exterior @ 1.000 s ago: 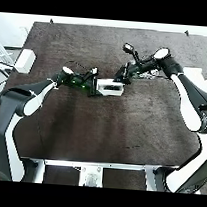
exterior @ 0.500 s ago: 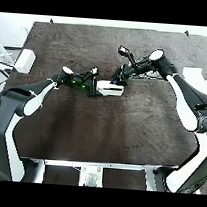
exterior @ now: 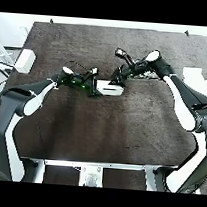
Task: Fold the box and place the chain.
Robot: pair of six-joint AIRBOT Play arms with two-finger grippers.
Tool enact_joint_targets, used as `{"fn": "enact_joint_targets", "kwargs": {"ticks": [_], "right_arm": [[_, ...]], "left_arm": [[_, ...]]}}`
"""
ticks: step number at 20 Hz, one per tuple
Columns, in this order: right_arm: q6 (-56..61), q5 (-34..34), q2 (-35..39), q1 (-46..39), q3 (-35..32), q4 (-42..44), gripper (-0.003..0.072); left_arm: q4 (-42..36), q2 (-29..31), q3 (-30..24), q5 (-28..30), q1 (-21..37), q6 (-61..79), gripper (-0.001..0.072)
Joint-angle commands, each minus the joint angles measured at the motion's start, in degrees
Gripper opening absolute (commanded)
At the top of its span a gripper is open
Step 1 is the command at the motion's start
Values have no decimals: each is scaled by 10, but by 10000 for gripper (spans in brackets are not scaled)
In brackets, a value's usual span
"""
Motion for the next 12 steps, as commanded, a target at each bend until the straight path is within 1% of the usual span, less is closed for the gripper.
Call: {"fn": "enact_joint_targets", "kwargs": {"ticks": [1,3,7,12], "right_arm": [[-5,-6,0,1,19,-4,419],[2,-6,1,1,24,-5,418],[13,-6,1,1,24,-50,419],[23,-4,1,4,22,-52,419]], "left_arm": [[1,0,0,-1,0,1,350],[1,0,0,-1,0,1,350],[1,0,0,-1,0,1,349],[1,0,0,-1,0,1,350]]}}
